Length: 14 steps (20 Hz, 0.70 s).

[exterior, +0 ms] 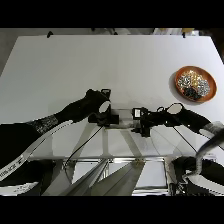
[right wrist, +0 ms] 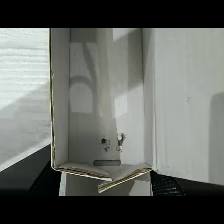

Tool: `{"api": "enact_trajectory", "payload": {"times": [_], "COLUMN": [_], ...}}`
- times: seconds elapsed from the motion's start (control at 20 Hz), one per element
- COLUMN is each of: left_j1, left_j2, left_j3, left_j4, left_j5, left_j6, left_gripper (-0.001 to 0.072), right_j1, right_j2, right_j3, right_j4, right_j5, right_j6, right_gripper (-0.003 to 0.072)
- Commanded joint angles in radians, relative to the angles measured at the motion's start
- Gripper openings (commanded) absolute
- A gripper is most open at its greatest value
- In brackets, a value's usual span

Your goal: Fold the box and place the chain.

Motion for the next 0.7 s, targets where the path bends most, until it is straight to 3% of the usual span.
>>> {"api": "enact_trajectory", "payload": {"times": [0.0, 0.15, 0.35, 0.55, 0.65], "left_j1": [-0.009, -0.012, -0.011, -0.010, -0.008], "left_j2": [-0.010, -0.010, -0.010, -0.009, 0.002], "left_j3": [0.000, 0.000, 0.000, 0.000, 0.000], "left_j4": [0.004, 0.013, 0.013, 0.013, 0.013], "left_j5": [0.002, 0.004, 0.006, 0.015, 0.034], "left_j6": [-0.001, -0.002, -0.017, -0.021, -0.020], "left_gripper": [0.0140, 0.0171, 0.0002, 0.0003, 0.0100], "right_j1": [0.000, 0.000, 0.000, 0.000, 0.000], "right_j2": [0.001, 0.001, 0.001, 0.001, 0.001], "right_j3": [0.001, 0.001, 0.001, 0.001, 0.001], "right_j4": [0.000, -0.001, -0.001, 0.000, 0.000], "right_j5": [-0.002, -0.002, -0.002, -0.002, -0.002], "right_j6": [0.000, 0.000, 0.000, 0.000, 0.000], "right_gripper": [0.0315, 0.0315, 0.0315, 0.0315, 0.0315]}}
